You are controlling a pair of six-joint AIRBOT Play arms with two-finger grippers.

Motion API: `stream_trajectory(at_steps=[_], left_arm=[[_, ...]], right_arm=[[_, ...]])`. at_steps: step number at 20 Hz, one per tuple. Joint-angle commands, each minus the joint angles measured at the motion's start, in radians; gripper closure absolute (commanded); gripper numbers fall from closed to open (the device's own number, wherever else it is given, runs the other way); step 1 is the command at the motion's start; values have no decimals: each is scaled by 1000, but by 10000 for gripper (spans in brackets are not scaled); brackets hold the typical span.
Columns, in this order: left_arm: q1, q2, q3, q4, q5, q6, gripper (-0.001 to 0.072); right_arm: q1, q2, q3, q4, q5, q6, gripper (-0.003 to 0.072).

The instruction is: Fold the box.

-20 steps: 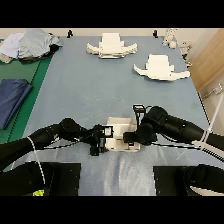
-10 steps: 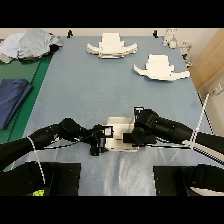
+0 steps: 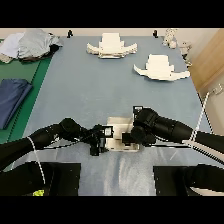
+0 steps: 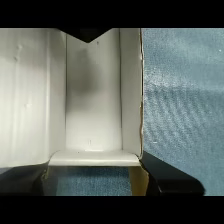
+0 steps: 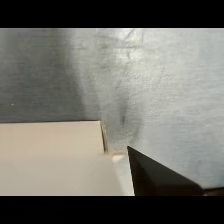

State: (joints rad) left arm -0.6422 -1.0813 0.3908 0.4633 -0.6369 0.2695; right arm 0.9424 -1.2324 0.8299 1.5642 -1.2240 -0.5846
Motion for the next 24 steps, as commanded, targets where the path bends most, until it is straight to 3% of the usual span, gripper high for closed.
stream_trajectory(at_steps=[1, 6, 8, 9, 10, 12, 13, 15, 17, 19, 24], left_arm=[[0, 0, 0, 0, 0, 0, 189], [0, 0, 0, 0, 0, 0, 189], [0, 0, 0, 0, 0, 0, 189], [0, 0, 0, 0, 1, 0, 189], [0, 0, 0, 0, 0, 0, 189], [0, 0, 0, 0, 0, 0, 189], [0, 0, 0, 0, 0, 0, 189], [0, 0, 0, 0, 0, 0, 189], [0, 0, 0, 0, 0, 0, 189], [0, 0, 0, 0, 0, 0, 189], [0, 0, 0, 0, 1, 0, 189]], right_arm=[[0, 6, 46, 3, -122, -46, 87], [-3, 92, 131, -133, -281, -100, 115], [-41, 151, 140, -150, -285, -148, 423], [-81, 175, 138, -152, -284, -189, 524], [-143, 188, 133, -150, -282, -233, 686], [-294, 185, 108, -93, -227, -367, 687], [-387, 176, 82, -10, -139, -460, 687], [-572, 125, 44, 248, 37, -704, 687], [-728, 24, 47, 572, 82, -984, 687], [-819, -96, 62, 825, 25, -1201, 687], [-814, -325, 150, 1052, -319, -1514, 687]])
